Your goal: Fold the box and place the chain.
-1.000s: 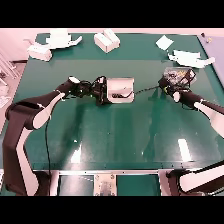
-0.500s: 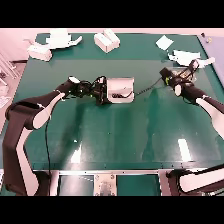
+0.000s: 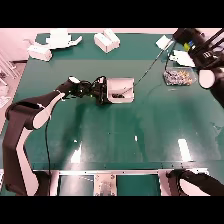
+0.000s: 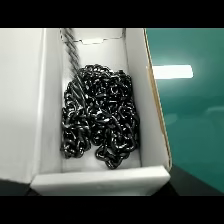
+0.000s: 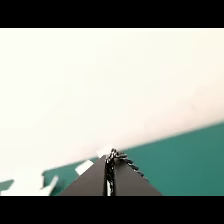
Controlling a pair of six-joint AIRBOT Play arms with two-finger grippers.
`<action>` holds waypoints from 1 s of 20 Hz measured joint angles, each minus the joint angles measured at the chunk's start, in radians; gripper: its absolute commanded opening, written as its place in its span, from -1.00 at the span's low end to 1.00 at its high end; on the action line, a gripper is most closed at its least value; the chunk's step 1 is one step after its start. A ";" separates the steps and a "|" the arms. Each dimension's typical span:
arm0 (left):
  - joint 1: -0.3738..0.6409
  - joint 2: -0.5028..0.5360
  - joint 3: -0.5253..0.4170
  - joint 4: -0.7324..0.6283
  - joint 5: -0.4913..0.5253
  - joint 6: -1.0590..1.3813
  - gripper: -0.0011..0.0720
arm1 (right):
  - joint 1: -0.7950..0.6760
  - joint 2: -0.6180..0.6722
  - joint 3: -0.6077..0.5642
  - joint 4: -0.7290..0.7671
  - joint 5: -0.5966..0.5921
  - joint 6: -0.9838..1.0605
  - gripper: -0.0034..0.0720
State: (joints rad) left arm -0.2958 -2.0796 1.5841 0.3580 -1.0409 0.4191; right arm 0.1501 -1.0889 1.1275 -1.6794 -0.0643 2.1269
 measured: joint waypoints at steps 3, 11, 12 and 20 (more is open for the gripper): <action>0.000 0.000 0.000 0.000 0.000 0.000 0.52 | 0.077 0.068 0.031 0.000 0.001 -0.069 -0.90; 0.000 0.000 0.000 0.000 0.000 0.000 0.52 | 0.266 0.104 0.103 -0.001 0.025 -0.192 -0.90; 0.000 0.000 0.000 0.000 0.000 0.000 0.52 | 0.280 0.098 0.106 0.000 0.031 -0.195 -0.90; 0.000 0.000 0.000 0.000 -0.001 0.000 0.52 | 0.327 0.005 0.107 0.003 0.085 -0.177 -0.90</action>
